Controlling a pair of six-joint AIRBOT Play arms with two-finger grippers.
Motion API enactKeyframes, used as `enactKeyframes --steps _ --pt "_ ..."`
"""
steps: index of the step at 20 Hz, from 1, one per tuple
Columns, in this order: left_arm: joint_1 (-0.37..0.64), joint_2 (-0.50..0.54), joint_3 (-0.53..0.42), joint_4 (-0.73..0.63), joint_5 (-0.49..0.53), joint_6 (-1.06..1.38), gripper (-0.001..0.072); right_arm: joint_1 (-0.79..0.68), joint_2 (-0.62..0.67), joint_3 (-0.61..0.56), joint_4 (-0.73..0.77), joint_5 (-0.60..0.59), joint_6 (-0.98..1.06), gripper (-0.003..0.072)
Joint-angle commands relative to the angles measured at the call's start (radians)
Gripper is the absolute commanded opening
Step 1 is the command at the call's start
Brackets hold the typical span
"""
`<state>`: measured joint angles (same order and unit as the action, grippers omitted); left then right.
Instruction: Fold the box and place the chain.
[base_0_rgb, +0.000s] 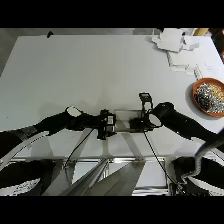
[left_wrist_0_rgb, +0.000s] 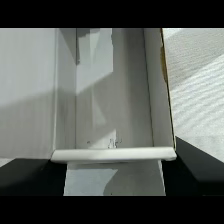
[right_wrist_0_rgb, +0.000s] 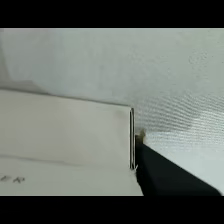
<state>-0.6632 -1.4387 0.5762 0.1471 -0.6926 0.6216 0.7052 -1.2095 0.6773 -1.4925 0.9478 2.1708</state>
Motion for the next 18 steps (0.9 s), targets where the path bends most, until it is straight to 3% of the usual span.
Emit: enactKeyframes --steps 1,8,14,18 --pt "0.001 0.000 0.000 0.000 0.000 -0.001 0.0276 0.000 0.023 0.005 -0.004 0.060 -0.131 0.0443" --pt "0.001 0.000 0.001 0.000 0.000 -0.001 0.0276 0.000 0.144 0.036 -0.003 0.145 -0.264 0.0443" --pt "0.001 0.000 0.001 0.000 0.000 -0.001 0.0276 0.000 0.265 0.151 -0.026 0.260 -0.426 0.0438" --pt "0.001 0.000 0.001 0.000 0.000 -0.001 0.0276 -0.064 0.289 0.205 -0.081 0.257 -0.427 0.0437"
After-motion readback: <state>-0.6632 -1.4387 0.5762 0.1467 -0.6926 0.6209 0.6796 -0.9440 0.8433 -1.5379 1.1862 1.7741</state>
